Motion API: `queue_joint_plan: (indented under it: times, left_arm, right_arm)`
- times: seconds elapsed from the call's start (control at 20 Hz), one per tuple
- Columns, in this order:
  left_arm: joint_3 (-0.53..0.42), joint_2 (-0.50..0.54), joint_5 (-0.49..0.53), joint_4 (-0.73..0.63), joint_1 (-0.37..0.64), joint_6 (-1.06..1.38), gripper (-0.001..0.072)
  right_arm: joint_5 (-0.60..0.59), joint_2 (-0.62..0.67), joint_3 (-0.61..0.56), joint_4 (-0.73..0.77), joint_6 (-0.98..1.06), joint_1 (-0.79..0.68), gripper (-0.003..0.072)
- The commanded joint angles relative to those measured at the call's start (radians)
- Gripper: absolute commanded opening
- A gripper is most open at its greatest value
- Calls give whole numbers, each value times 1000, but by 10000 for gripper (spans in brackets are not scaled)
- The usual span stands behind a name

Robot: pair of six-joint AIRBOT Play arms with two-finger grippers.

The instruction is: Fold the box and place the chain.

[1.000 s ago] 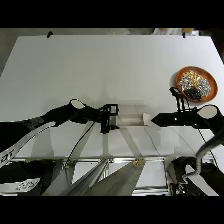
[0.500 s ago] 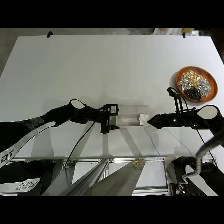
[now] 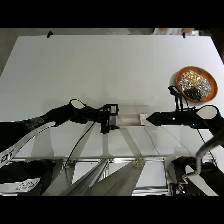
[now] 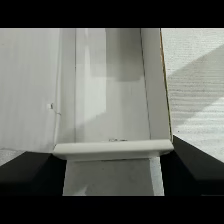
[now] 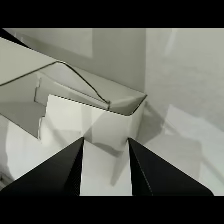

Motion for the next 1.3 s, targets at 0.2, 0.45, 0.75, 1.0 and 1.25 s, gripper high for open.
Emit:
queue_joint_plan:
  times: [0.2,0.45,0.75,1.0,1.25]
  left_arm:
    - [0,0,0,0,0,0,152]
    - [0,0,0,0,0,0,152]
    - [0,0,0,0,0,0,152]
    - [0,0,0,0,0,0,152]
    - [0,0,0,0,0,0,152]
  right_arm:
    - [-102,1,12,-91,200,122,321]
    - [-105,-20,88,-248,385,205,321]
    - [-97,-84,137,-402,578,343,321]
    - [-97,-138,176,-476,660,391,320]
    - [-51,-228,229,-572,773,436,321]
